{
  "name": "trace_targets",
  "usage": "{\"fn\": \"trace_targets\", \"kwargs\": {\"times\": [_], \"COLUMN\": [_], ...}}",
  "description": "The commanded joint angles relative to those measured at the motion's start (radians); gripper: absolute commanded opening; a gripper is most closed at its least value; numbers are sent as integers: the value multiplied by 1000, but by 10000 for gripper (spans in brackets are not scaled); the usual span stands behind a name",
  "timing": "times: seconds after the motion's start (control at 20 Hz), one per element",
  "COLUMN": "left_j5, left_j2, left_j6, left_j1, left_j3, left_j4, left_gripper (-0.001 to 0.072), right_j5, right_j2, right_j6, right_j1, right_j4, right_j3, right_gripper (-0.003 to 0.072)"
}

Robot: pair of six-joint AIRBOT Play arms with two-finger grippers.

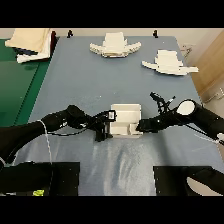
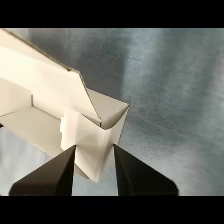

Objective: Fold the box.

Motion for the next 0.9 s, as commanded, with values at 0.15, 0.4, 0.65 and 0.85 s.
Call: {"fn": "trace_targets", "kwargs": {"times": [0.15,0.4,0.65,0.85], "left_j5": [0,0,0,0], "left_j2": [-1,-1,-1,-1], "left_j6": [0,0,0,0], "left_j1": [0,0,0,0], "left_j3": [1,1,1,1], "left_j4": [0,0,0,0], "left_gripper": [363,363,363,363], "right_j5": [-23,90,216,238], "right_j2": [-51,-165,-297,-347], "right_j6": [435,697,855,949], "right_j1": [207,365,423,431], "right_j4": [-343,-554,-627,-649], "right_j3": [110,237,352,373], "right_gripper": [345,342,284,279]}}
